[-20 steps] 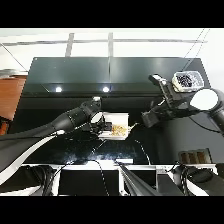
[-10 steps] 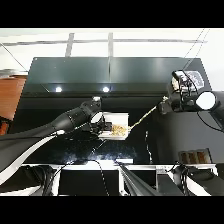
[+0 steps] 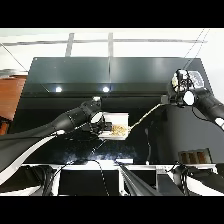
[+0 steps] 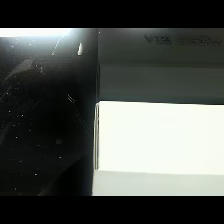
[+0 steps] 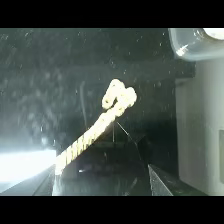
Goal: Fold the box and place the chain.
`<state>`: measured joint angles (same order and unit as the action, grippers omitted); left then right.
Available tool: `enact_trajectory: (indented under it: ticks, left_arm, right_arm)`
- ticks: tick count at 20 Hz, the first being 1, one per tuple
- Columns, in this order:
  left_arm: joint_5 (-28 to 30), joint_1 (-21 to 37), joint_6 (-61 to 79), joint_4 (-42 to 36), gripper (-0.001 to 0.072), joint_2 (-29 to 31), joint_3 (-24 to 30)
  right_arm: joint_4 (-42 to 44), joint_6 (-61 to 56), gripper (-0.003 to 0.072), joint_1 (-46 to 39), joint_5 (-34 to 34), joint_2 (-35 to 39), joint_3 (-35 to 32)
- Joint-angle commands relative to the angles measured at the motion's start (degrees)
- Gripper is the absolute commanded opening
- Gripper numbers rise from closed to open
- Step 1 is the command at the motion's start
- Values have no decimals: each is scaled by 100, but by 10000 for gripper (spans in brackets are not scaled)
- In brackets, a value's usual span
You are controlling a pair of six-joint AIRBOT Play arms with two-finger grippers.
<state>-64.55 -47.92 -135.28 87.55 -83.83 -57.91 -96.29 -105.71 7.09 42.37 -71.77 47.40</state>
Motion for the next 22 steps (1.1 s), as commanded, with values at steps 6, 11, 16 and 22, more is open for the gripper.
enact_trajectory:
  ticks: [6, 11, 16, 22]
  left_arm:
    - [-2, 4, 4, -107, 32, -4, 0]
    - [70, 4, 4, -105, 31, -4, 0]
    - [109, 4, 4, -125, 32, -4, 0]
    - [133, 4, 4, -103, 32, -4, 0]
  right_arm:
    - [-151, -369, 642, -57, -44, -866, 472]
    - [-264, -492, 528, -136, -92, -929, 538]
    - [-238, -490, 298, -127, -214, -994, 540]
    - [-214, -490, 298, -127, -208, -1005, 538]
